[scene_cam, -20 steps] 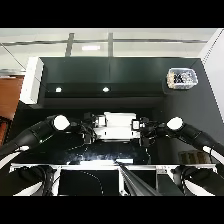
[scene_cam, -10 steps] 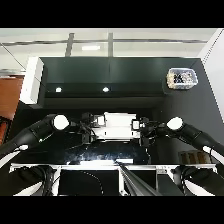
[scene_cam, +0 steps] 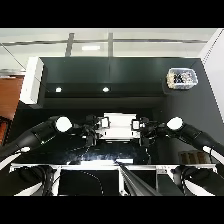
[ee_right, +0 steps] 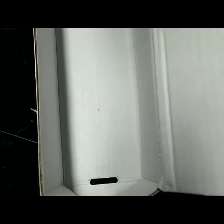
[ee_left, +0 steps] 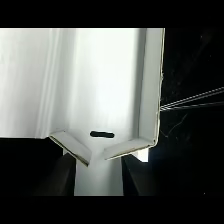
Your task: Fold the box and place the chain.
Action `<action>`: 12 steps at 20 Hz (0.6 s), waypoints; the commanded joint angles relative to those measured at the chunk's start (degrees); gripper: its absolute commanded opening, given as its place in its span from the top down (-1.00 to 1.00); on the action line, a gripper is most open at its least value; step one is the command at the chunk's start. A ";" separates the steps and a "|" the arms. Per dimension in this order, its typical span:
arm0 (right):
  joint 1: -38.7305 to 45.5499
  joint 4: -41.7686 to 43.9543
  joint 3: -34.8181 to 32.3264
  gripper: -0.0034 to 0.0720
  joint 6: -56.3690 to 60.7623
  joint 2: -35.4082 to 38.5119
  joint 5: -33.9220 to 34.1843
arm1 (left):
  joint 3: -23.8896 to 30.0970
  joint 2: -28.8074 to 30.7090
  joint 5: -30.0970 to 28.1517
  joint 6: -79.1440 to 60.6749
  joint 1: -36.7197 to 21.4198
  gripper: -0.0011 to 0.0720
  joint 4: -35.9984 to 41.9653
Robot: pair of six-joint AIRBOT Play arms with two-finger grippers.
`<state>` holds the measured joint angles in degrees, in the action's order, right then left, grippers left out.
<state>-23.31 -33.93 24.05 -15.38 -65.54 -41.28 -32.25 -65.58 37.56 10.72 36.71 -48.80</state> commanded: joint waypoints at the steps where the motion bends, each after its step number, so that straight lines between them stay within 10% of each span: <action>1: -0.02 0.00 0.00 -0.05 0.00 -0.02 0.00 | -0.07 0.00 -0.26 -0.02 0.13 0.07 3.15; 12: -0.02 0.00 0.00 -0.05 0.00 -0.02 0.00 | -0.07 -2.19 -0.09 -0.33 0.15 0.07 12.26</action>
<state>-23.31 -33.95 24.05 -15.40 -65.54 -41.30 -32.25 -67.02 37.23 10.68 36.84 -38.70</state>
